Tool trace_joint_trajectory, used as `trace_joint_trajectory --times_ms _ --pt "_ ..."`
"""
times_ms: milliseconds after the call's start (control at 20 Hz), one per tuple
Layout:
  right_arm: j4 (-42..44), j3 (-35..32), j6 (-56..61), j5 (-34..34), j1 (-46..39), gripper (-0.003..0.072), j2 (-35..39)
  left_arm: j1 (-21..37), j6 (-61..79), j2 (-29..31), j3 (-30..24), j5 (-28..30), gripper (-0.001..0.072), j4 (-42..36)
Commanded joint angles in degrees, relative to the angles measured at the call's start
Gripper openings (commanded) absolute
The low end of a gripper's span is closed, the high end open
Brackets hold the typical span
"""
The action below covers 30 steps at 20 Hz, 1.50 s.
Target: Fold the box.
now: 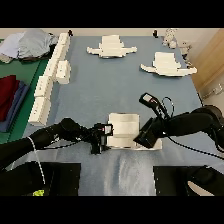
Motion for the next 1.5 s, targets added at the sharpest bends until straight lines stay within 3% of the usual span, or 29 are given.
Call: trace_joint_trajectory --times_ms 0,150,400,700,750,800,900,1100,1200,1450 --pt "-9.2 -2.4 -8.7 -7.9 0.0 0.0660 2.8 0.0 0.0 0.0 0.0 0.0 0.0451 0.0" --pt "-10.9 -7.9 -17.1 -2.4 0.0 0.0660 2.7 0.0 0.0 0.0 0.0 0.0 0.0450 0.0" --pt "-4.8 -15.3 -32.2 12.0 0.0 0.0658 1.7 0.0 0.0 0.0 0.0 0.0 0.0451 0.0" --pt "0.5 -15.7 -39.6 19.2 0.1 0.0644 -1.5 0.0 0.0 0.0 0.0 0.0 0.0451 0.0" --pt "1.3 -15.7 -40.0 19.2 0.1 0.0590 -2.0 0.0 0.0 0.0 0.0 0.0 0.0451 0.0" --pt "1.9 -15.7 -40.0 19.0 0.1 0.0483 -2.4 0.0 0.0 0.0 0.0 0.0 0.0451 0.0" --pt "2.1 -15.7 -40.0 18.9 0.1 0.0421 -2.6 0.0 0.0 0.0 0.0 0.0 0.0451 0.0" --pt "2.9 -15.6 -40.0 18.9 0.7 0.0125 -2.6 0.0 0.0 0.0 0.0 0.0 0.0451 0.0" --pt "3.2 -15.6 -39.9 19.0 1.8 0.0077 -2.7 0.0 0.0 0.0 0.0 0.0 0.0451 0.0" --pt "6.8 -15.6 -42.5 21.5 1.9 0.0077 -3.5 0.0 0.0 0.0 0.0 0.0 0.0451 0.0"
